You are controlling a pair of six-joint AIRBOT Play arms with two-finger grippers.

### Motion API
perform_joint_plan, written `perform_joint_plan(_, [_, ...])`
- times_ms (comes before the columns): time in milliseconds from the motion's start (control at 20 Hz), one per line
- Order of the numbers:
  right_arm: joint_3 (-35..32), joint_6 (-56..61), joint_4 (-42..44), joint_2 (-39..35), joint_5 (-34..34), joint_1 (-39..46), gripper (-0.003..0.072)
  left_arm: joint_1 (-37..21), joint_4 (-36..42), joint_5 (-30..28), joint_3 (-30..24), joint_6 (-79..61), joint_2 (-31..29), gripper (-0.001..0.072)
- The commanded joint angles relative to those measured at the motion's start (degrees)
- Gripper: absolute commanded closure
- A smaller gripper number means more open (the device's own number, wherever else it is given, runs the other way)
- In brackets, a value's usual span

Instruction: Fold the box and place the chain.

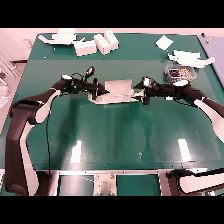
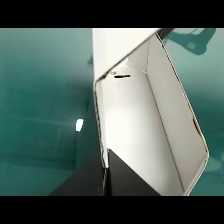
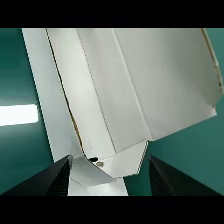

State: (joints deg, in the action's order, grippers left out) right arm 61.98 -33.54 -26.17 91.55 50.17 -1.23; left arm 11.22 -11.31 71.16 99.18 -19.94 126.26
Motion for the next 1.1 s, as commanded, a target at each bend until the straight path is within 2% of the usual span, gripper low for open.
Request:
perform_joint_plan(0, [2.3,1.6,-2.1,0.7,2.7,0.3,0.0135,0.0,0.0,0.0,0.0,0.0,0.0,0.0688])
perform_joint_plan(250, [6.6,3.2,-3.1,4.4,5.0,0.3,0.0135,0.0,-0.1,0.1,0.0,0.0,0.0,0.0687])
perform_joint_plan(1050, [14.1,2.4,-4.9,11.2,8.7,0.3,0.0136,0.0,-0.1,1.1,0.0,0.0,0.0,0.0688])
